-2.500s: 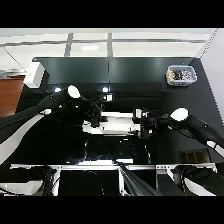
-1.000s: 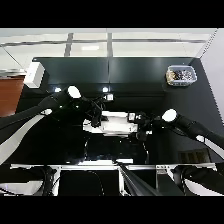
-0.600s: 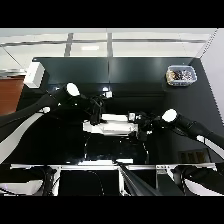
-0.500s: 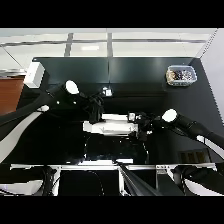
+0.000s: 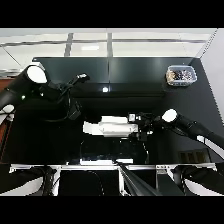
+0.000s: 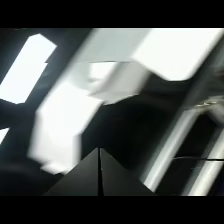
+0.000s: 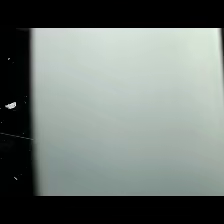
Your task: Fold the box and place the chain.
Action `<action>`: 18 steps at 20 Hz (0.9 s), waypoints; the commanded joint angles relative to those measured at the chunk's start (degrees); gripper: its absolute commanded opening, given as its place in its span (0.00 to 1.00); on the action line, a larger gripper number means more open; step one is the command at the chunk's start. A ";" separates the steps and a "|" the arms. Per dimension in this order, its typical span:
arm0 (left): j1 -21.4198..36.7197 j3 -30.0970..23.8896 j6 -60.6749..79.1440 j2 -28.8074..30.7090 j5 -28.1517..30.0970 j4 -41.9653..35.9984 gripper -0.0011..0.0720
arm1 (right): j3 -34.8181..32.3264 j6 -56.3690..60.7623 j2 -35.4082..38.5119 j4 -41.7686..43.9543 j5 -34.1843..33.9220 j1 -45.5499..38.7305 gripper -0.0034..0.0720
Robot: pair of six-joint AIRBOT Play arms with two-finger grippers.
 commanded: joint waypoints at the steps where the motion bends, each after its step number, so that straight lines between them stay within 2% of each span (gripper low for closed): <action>1: -0.85 -9.77 3.28 2.19 0.02 -17.20 0.05 | -0.02 -0.07 -0.04 0.00 0.11 0.04 0.26; 3: -5.53 -15.17 3.85 2.16 8.79 -18.86 0.05 | -0.02 -0.07 -0.04 0.02 0.11 0.04 0.26; 6: -11.39 -16.76 5.70 2.16 20.72 -18.78 0.05 | -0.02 -0.04 -0.04 0.02 0.04 0.04 0.26; 10: -11.54 -16.06 10.80 2.14 38.69 -24.87 0.05 | -0.02 -0.04 -0.04 0.02 0.07 0.04 0.26; 12: -11.23 -16.06 11.10 1.55 46.73 -24.79 0.05 | -0.02 -0.04 -0.04 0.02 0.04 0.04 0.26; 14: -11.17 -15.43 11.08 -1.07 47.25 -24.79 0.06 | -0.02 -0.04 -0.04 0.02 0.04 0.04 0.26; 18: -11.02 -14.95 11.08 -7.67 38.07 -24.30 0.05 | -0.02 -0.04 -0.04 0.02 0.04 0.04 0.26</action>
